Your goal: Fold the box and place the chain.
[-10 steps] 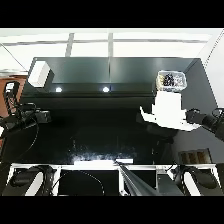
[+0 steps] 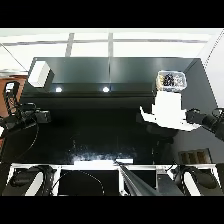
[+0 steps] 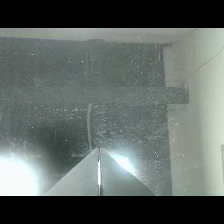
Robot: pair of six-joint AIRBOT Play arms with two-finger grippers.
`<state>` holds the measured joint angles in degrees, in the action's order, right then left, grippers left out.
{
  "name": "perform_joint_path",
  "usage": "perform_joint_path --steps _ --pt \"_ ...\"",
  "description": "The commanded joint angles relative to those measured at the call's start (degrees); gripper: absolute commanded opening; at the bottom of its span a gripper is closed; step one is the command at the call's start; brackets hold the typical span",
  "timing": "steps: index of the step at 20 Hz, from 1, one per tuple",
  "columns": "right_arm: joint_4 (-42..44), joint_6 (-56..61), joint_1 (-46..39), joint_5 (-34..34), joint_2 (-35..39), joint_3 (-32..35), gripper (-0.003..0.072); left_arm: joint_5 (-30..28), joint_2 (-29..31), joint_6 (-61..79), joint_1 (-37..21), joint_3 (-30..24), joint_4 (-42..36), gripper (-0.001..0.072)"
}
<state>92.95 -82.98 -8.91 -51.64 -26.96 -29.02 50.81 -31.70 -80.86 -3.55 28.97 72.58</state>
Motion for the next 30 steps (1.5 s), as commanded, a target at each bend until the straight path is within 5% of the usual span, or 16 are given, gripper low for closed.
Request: perform_joint_path --steps 1,11,17,18,19,20,30 --pt "0.02 0.02 -0.02 0.02 0.02 0.00 0.0715 -0.02 -0.04 0.02 -0.04 -0.02 0.00 0.0031" --pt "0.02 0.02 -0.02 0.59 0.02 -0.02 0.0715 -0.74 -0.04 0.02 -0.02 -0.02 0.00 0.0032" --pt "0.04 0.02 -0.02 9.99 0.02 0.00 0.0716 -8.59 -0.20 0.02 -0.02 -0.02 0.04 0.0034" --pt "-0.42 0.00 -0.02 10.78 0.00 0.00 0.0717 -10.19 -0.63 0.02 -0.02 -0.02 0.02 0.0098" --pt "-1.97 0.02 -0.02 11.54 -0.11 0.00 0.0717 -10.91 -1.25 -0.31 0.00 0.00 -0.35 0.0441" --pt "-2.89 0.04 -0.02 11.80 -0.13 0.00 0.0717 -10.10 -1.49 -0.72 0.02 0.11 -2.80 0.0710" --pt "-4.35 0.04 -0.02 6.32 -0.11 0.00 0.0716 -8.92 -1.49 -0.52 0.68 0.04 -5.57 0.0704"
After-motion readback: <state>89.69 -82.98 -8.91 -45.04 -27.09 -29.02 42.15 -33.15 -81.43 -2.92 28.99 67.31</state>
